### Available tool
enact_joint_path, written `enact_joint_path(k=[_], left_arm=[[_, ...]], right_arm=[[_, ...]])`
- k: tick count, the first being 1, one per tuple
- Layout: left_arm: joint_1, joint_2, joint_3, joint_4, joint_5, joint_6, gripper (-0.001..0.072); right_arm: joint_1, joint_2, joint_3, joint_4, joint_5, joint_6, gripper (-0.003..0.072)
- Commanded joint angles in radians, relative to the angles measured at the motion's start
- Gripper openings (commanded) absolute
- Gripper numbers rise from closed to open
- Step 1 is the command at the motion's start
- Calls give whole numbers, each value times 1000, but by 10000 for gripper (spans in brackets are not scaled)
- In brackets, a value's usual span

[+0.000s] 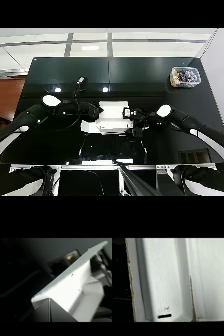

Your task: Fold the box and place the chain.

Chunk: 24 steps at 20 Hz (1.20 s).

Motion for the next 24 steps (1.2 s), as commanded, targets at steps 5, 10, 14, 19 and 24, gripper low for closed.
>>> enact_joint_path(k=[5, 10, 14, 19, 24], left_arm=[[-2, -118, 0, 62, -12, 1, 22], [136, 72, 68, 169, -108, -47, 21], [204, 270, -2, 143, -188, 56, 26], [137, 238, -89, 245, -402, 621, 422], [-2, 177, -104, 372, -91, 640, 704]], right_arm=[[1, -1, 0, 0, 0, 0, 227], [1, -1, 0, 0, 1, 0, 227], [1, -1, 0, 0, 0, 0, 227], [1, -1, 0, 0, 1, 0, 227], [1, -1, 0, 0, 0, 0, 227]])
